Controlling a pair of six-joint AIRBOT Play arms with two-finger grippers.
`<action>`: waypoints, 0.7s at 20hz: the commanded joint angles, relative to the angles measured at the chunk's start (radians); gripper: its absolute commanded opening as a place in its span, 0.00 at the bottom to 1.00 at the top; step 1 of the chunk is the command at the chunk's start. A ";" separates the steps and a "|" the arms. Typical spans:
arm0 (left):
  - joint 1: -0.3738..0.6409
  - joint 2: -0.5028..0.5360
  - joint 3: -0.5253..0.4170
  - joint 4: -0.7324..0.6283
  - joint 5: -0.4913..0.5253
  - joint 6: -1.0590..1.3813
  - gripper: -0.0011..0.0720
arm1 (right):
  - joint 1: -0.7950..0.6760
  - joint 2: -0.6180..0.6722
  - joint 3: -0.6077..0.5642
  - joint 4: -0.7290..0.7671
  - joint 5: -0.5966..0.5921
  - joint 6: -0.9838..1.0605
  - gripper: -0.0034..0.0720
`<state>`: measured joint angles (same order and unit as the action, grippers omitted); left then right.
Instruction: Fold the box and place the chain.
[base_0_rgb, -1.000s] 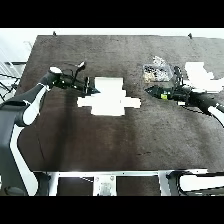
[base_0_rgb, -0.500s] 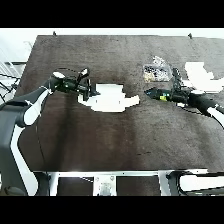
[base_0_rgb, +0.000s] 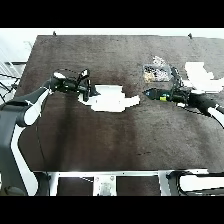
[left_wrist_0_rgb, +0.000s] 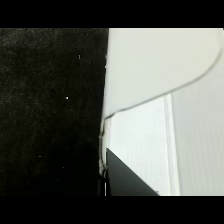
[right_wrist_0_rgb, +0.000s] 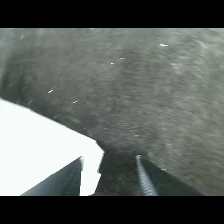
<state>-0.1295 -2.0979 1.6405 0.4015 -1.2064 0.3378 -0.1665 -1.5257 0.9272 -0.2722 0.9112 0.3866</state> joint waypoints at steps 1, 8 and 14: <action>0.000 -0.001 0.000 0.002 0.002 -0.001 0.04 | 0.013 0.029 -0.001 -0.002 0.129 -0.107 0.61; 0.000 -0.001 0.000 0.002 0.003 0.000 0.04 | 0.196 0.218 -0.010 -0.223 0.097 -0.237 0.62; 0.000 -0.001 0.000 0.001 0.003 0.000 0.04 | 0.449 0.211 -0.064 -0.584 -0.211 -0.292 0.78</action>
<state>-0.1295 -2.0979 1.6405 0.4026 -1.2041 0.3374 0.1806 -1.3159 0.8909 -0.6815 0.8677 0.1390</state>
